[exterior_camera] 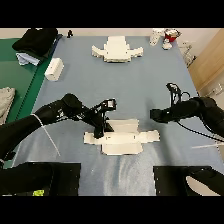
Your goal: Fold the box.
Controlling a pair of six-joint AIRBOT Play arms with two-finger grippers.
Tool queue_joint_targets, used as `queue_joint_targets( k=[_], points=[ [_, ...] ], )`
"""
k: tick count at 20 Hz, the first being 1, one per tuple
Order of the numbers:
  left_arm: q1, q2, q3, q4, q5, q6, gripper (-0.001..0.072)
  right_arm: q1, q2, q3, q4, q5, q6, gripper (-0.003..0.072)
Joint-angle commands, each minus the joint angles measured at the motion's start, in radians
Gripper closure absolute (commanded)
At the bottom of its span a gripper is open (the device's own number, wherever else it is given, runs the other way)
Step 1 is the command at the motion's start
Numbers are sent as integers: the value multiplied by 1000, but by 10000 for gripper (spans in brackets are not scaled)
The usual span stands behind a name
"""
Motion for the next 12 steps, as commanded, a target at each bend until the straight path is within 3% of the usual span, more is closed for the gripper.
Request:
queue_joint_targets(
  k=[1,4,7,12],
  points=[
    [0,-1,0,0,2,1,695,23,14,0,71,-186,-49,684],
    [0,-1,0,1,1,1,695,143,99,-2,71,-266,-31,685],
    [0,-1,0,1,1,1,695,334,194,-15,64,-268,63,684],
    [0,-1,0,1,2,1,695,810,236,-88,-19,-114,53,683]
  ],
)
